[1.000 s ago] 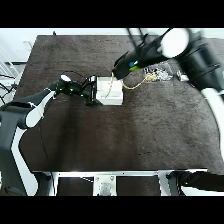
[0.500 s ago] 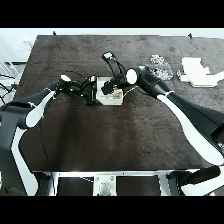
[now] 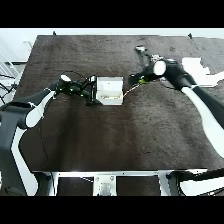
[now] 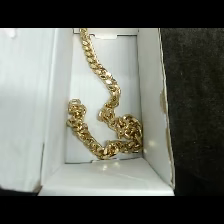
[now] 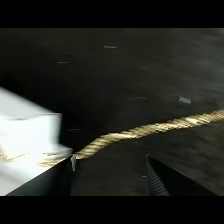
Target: Fold the box and place the chain.
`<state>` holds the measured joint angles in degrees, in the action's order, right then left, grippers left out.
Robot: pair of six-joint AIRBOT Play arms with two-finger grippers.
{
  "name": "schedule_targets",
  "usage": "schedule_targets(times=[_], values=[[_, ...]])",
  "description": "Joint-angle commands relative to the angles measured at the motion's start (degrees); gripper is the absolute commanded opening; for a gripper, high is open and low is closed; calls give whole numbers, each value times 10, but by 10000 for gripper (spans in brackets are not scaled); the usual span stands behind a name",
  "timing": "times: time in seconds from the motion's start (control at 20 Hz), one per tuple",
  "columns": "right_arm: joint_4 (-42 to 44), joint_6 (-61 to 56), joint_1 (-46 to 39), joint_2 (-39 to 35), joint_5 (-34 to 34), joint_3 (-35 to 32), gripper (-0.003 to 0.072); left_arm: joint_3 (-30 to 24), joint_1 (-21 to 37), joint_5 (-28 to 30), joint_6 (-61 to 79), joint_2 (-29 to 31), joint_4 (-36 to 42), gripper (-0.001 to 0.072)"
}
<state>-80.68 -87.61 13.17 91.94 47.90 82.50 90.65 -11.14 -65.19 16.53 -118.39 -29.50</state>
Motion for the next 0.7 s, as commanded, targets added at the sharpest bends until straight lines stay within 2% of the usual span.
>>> schedule_targets(times=[0.0, 0.1, 0.25, 0.45, 0.5, 0.65], values=[[81, -38, -90, 12, -76, -43, 503, 0, 0, 1, 0, 0, 0, 447], [132, -32, -99, 53, -123, -44, 503, 0, 0, 0, 0, 0, 0, 448], [158, -32, -92, 113, -188, -25, 492, 0, 0, 0, 0, 0, 0, 448], [173, -34, -89, 172, -203, 34, 479, 0, 0, 0, 0, 0, 0, 447], [170, -34, -88, 178, -205, 47, 458, 0, 0, 1, 0, 0, 0, 448], [170, -34, -91, 181, -216, 58, 273, 0, 0, 0, 0, 0, 0, 448]])
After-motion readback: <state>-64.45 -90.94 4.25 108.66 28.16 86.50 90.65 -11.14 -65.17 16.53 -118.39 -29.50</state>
